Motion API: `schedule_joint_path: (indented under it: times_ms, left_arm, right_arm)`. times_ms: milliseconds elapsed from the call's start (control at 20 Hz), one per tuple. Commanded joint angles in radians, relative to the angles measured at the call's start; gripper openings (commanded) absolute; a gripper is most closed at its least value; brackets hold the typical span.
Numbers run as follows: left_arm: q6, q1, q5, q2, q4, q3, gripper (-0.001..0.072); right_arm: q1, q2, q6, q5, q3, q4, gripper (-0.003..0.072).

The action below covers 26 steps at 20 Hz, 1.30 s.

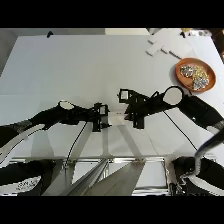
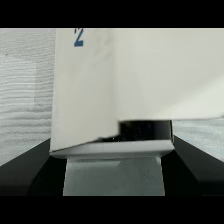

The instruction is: Fold the box and place the chain.

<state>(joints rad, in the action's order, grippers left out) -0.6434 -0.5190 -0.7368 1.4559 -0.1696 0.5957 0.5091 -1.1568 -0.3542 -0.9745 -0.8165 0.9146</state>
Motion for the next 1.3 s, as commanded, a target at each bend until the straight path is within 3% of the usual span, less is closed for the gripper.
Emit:
schedule_joint_path:
  times_ms: [0, 400, 500, 850, 950, 1250]
  left_arm:
    - [0.000, 0.000, 0.000, -0.001, 0.000, 0.001, 0.0063]
    - [0.000, 0.000, 0.000, -0.001, 0.000, 0.001, 0.0063]
    - [0.000, 0.000, 0.000, -0.001, 0.000, 0.001, 0.0063]
    - [0.000, 0.000, 0.000, -0.001, 0.000, 0.001, 0.0063]
    - [0.000, 0.000, 0.000, -0.001, 0.000, 0.001, 0.0063]
    - [0.000, 0.000, 0.000, -0.001, 0.000, 0.001, 0.0063]
  right_arm:
    - [0.009, -0.042, -0.003, 0.015, 0.000, 0.005, 0.0247]
    - [0.009, -0.042, -0.003, 0.036, 0.000, 0.013, 0.0215]
    - [0.009, -0.042, -0.003, 0.037, 0.000, 0.013, 0.0166]
    - [0.009, -0.042, -0.003, 0.046, 0.000, 0.013, 0.0150]
    - [0.009, -0.042, -0.003, 0.055, 0.000, 0.013, 0.0096]
    - [0.009, -0.042, -0.004, 0.044, 0.000, 0.013, 0.0105]
